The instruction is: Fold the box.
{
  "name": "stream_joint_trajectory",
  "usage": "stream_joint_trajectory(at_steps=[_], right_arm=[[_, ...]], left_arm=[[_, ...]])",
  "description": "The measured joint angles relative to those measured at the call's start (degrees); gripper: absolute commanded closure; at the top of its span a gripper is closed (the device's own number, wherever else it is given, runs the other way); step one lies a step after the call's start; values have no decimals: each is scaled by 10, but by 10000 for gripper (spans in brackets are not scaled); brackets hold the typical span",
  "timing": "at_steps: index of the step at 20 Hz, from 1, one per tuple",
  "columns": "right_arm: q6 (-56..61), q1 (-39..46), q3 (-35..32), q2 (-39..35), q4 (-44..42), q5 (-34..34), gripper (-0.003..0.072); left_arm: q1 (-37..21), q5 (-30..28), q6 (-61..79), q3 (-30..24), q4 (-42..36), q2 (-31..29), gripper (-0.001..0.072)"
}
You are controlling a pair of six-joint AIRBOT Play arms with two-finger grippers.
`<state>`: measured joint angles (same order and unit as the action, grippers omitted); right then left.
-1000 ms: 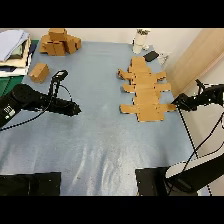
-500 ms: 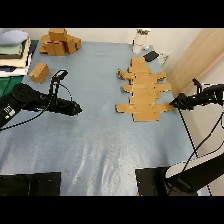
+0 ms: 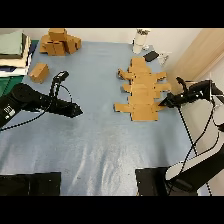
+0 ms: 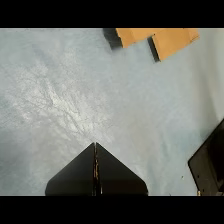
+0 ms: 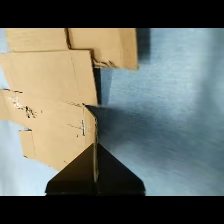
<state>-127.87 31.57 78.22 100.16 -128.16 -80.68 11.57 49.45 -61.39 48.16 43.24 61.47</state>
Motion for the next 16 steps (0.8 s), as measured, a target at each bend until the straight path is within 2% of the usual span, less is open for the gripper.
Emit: stream_joint_trajectory(at_steps=[3,5,8,12,13,14,16], right_arm=[[5,-24,-2,0,-5,-10,685],[20,-46,-29,-10,-17,-14,686],[38,-99,-126,-60,-56,23,686],[88,-208,-287,-177,-88,106,666],[104,-234,-317,-206,-91,124,477],[121,-257,-341,-230,-89,137,321],[154,-295,-371,-265,-75,153,324]], left_arm=[[-4,10,-1,0,-3,0,697],[-21,17,-2,0,-13,0,696],[-63,48,-2,0,-31,0,697],[-123,99,2,0,-43,0,697],[-133,112,5,0,-43,0,697],[-141,125,9,0,-44,0,697],[-150,152,16,0,-45,0,697]])
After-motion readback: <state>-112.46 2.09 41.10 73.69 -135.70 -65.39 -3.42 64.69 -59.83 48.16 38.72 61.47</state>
